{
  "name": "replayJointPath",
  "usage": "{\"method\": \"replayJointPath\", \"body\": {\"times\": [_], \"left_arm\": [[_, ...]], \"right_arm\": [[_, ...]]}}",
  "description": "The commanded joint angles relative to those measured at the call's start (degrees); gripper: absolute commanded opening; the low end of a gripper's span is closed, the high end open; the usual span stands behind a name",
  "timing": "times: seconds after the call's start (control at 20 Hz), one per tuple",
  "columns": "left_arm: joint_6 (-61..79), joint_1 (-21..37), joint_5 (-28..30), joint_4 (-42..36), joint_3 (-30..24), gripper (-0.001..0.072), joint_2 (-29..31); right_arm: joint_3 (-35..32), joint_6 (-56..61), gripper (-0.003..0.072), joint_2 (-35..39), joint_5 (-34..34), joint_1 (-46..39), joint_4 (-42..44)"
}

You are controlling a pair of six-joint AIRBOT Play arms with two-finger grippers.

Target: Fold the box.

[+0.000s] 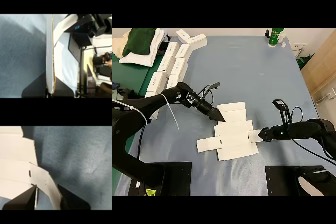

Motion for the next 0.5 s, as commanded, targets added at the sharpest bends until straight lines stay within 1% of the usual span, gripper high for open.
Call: {"method": "replayJointPath", "body": {"times": [0.0,0.1,0.15,0.2,0.3,0.35,0.4,0.45], "left_arm": [[9.66,-0.02,-0.07,-0.59,0.35,0.0012,1.42],[15.13,-0.02,0.68,-0.55,0.35,0.0011,4.37],[16.55,-0.02,1.75,-0.52,0.33,0.001,6.19],[16.98,-0.02,3.04,-0.33,0.33,0.001,7.69],[17.81,-0.44,5.57,1.14,-0.24,0.0009,10.4],[19.43,-1.05,7.56,1.42,-1.51,0.0007,11.85],[20.72,-1.9,10.27,1.4,-3.23,0.0007,13.33],[22.29,-3.23,14.25,1.4,-5.57,0.0007,15.21]], "right_arm": [[0.61,4.28,0.0412,0.04,2.12,-0.09,-10.25],[2.01,14.23,0.0412,0.04,2.32,-0.09,-20.92],[2.8,17.68,0.0412,0.04,2.23,-0.09,-24.44],[3.98,19.56,0.0412,0.04,2.14,-0.09,-26.01],[7.28,20.02,0.0413,0.17,1.99,-0.07,-24.7],[9.11,20.04,0.0412,0.24,1.99,-0.07,-23.21],[10.67,20.2,0.0413,0.31,1.97,-0.07,-22.34],[12.04,20.35,0.0413,0.31,1.97,-0.07,-21.79]]}}
